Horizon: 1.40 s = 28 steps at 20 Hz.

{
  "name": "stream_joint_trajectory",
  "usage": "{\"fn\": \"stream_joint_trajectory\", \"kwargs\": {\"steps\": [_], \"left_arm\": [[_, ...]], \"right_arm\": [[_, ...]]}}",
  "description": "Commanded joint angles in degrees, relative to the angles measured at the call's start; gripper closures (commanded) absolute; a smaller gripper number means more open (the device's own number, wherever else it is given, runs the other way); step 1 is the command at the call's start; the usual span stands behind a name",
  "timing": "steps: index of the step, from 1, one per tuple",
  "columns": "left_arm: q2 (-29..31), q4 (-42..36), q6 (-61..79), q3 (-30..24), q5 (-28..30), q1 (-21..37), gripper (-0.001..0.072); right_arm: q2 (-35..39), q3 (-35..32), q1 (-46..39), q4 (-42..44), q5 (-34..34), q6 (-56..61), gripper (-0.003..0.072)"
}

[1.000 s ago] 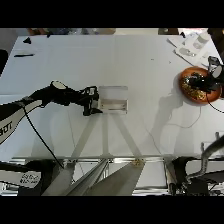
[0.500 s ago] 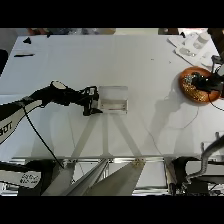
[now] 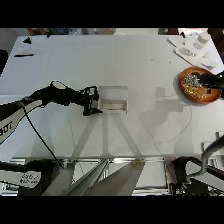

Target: Fold the box and place the chain.

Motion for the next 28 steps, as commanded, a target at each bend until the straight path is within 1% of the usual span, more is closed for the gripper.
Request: {"fn": "stream_joint_trajectory", "kwargs": {"steps": [1,4,6,12,15,20,22,28], "left_arm": [[0.0,0.0,0.0,0.0,0.0,0.0,0.0364],[0.0,0.0,0.0,0.0,0.0,0.0,0.0364],[0.0,0.0,0.0,0.0,0.0,0.0,0.0364],[0.0,0.0,0.0,0.0,0.0,0.0,0.0364],[0.0,0.0,0.0,0.0,0.0,0.0,0.0364],[0.0,0.0,0.0,0.0,0.0,0.0,0.0364],[0.0,0.0,0.0,0.0,0.0,0.0,0.0364],[0.0,0.0,0.0,0.0,0.0,0.0,0.0364]], "right_arm": [[4.2,0.0,7.1,1.6,4.1,-1.1,0.0676],[4.2,0.0,15.8,2.2,6.9,-1.1,0.0675],[4.2,0.0,21.5,2.3,6.9,0.0,0.0675],[4.0,0.0,37.6,3.2,3.3,2.9,0.0675],[3.7,0.0,44.3,3.4,0.1,4.0,0.0675],[-1.2,0.0,51.6,6.5,-3.6,4.7,0.0675],[-3.8,0.0,53.9,7.1,-7.3,7.0,0.0675],[-10.7,0.0,58.6,15.3,-18.0,6.7,0.0675]]}}
